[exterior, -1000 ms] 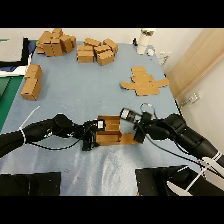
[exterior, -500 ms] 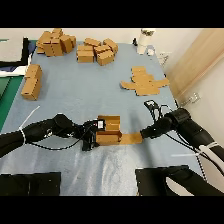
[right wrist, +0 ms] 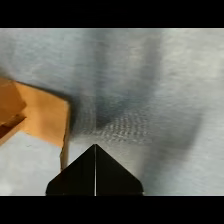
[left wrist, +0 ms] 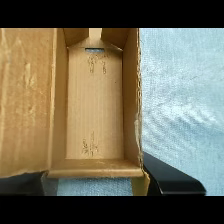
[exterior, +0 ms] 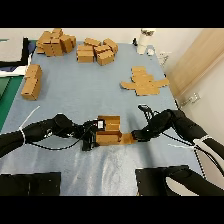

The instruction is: Fold the box.

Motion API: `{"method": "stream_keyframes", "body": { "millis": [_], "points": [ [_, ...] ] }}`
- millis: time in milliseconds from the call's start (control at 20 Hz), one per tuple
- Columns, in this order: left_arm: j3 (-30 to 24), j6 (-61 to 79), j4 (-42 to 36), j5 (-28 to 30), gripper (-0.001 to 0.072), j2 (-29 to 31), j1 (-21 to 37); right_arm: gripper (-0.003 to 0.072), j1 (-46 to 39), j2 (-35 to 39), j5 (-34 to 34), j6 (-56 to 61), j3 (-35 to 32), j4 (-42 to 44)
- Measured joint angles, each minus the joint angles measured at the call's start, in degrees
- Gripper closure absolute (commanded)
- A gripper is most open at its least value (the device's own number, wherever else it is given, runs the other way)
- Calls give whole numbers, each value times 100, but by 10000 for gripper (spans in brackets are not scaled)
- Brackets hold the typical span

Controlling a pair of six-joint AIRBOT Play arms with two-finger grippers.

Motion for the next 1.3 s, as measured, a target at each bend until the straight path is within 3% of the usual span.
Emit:
{"method": "stream_keyframes", "body": {
  "millis": [650,1000,1300],
  "points": [
    [0,0,0,2,189,0,0,684,0,-22,-105,-719,2,1067],
    [0,0,0,2,189,0,0,684,-9,166,149,-216,0,190],
    [0,0,0,2,189,0,0,684,-7,98,389,-52,-109,-17]
  ]
}}
